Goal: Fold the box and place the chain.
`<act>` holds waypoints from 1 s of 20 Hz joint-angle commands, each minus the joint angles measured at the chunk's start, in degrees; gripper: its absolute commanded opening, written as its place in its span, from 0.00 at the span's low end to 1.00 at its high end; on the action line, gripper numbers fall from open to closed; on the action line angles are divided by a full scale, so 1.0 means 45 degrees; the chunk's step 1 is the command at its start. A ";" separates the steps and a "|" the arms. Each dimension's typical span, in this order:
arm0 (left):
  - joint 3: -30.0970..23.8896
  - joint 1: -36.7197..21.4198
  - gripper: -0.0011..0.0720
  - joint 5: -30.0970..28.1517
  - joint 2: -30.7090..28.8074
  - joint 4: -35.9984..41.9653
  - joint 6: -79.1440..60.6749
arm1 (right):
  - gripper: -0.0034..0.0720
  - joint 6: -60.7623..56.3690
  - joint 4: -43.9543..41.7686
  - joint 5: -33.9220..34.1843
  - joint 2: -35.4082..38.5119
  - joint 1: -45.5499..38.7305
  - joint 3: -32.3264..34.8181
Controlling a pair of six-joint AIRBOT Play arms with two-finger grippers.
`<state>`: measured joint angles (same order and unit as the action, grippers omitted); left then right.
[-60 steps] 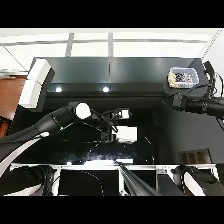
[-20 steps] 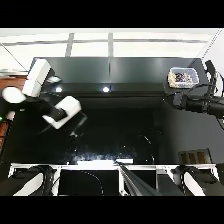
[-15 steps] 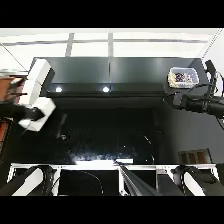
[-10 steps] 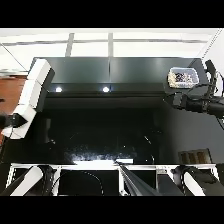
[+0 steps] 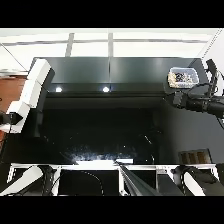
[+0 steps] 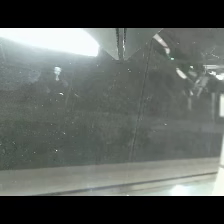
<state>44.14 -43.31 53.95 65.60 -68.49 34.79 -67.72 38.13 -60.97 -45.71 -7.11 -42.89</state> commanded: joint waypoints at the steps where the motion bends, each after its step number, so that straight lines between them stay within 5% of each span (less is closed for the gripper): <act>1: 0.0010 0.0719 0.57 -0.1253 0.0860 0.0126 -0.0359 | 0.11 -0.0010 0.0005 -0.0112 0.0005 0.0000 -0.0010; 3: 0.0010 0.0889 0.63 -0.1418 0.1205 0.0024 -0.0350 | 0.11 -0.0010 0.0117 -0.0257 0.0005 0.0000 -0.0010; 4: 0.0010 0.0894 0.96 -0.1515 0.1219 0.0039 -0.0311 | 0.11 -0.0010 0.0117 -0.0384 0.0005 0.0000 -0.0010; 12: 0.1695 0.1078 0.98 0.0539 -0.1132 0.0146 0.1749 | 0.11 0.0262 0.0379 0.0005 0.0005 0.0000 -0.0010; 14: 0.2205 0.1603 0.98 0.0729 -0.2055 0.1375 0.2905 | 0.11 0.0398 0.0947 0.0257 0.0005 0.0000 -0.0015; 15: 0.2259 0.2045 0.85 0.0913 -0.2467 0.2735 0.3366 | 0.11 0.0393 0.1715 0.0209 0.0005 0.0029 -0.0083; 16: 0.2244 0.2618 0.39 0.1525 -0.2739 0.4046 0.3288 | 0.11 0.0272 0.2890 0.0078 0.0010 0.0121 -0.0194; 17: 0.2171 0.3512 0.05 0.2283 -0.2953 0.4818 0.3002 | 0.11 -0.0257 0.3900 -0.0078 0.0029 0.0267 -0.0282; 20: 0.0899 0.7257 0.05 0.1622 -0.3900 0.4512 0.4541 | 0.11 -0.0986 0.5455 0.0219 0.0437 0.0860 -0.0253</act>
<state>51.48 -22.81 61.49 52.23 -52.18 48.93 -69.41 54.04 -60.93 -44.86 -5.13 -43.86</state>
